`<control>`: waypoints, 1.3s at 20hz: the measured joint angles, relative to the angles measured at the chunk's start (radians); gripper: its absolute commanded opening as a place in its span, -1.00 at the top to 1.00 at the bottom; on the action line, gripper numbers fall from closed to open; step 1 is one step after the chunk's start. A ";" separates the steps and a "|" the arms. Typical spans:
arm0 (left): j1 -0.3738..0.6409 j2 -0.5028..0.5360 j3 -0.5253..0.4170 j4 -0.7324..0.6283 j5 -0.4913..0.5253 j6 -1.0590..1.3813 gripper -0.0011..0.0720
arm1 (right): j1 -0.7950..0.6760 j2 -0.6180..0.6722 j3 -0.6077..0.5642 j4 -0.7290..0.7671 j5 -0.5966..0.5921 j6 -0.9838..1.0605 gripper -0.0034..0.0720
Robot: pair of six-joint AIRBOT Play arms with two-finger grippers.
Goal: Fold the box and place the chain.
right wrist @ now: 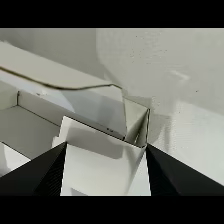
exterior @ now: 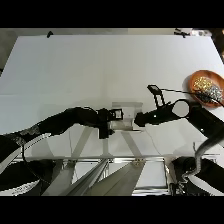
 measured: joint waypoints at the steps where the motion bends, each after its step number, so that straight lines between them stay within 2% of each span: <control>1: 0.000 0.000 0.000 0.000 0.000 0.000 0.59 | 0.020 -0.004 0.010 -0.028 0.004 0.043 -0.42; 3: 0.000 0.000 0.000 0.000 0.000 0.000 0.59 | 0.058 -0.020 0.023 -0.067 0.013 0.120 -0.40; 4: 0.000 0.000 0.000 0.000 0.000 0.000 0.59 | 0.074 -0.030 0.027 -0.081 0.016 0.151 -0.30; 16: 0.000 0.000 0.000 0.000 0.000 0.000 0.59 | 0.227 -0.081 0.043 -0.265 -0.030 0.549 -0.26; 26: 0.000 0.000 0.000 0.000 0.000 0.000 0.59 | 0.315 -0.239 0.183 -0.398 0.080 0.715 -0.23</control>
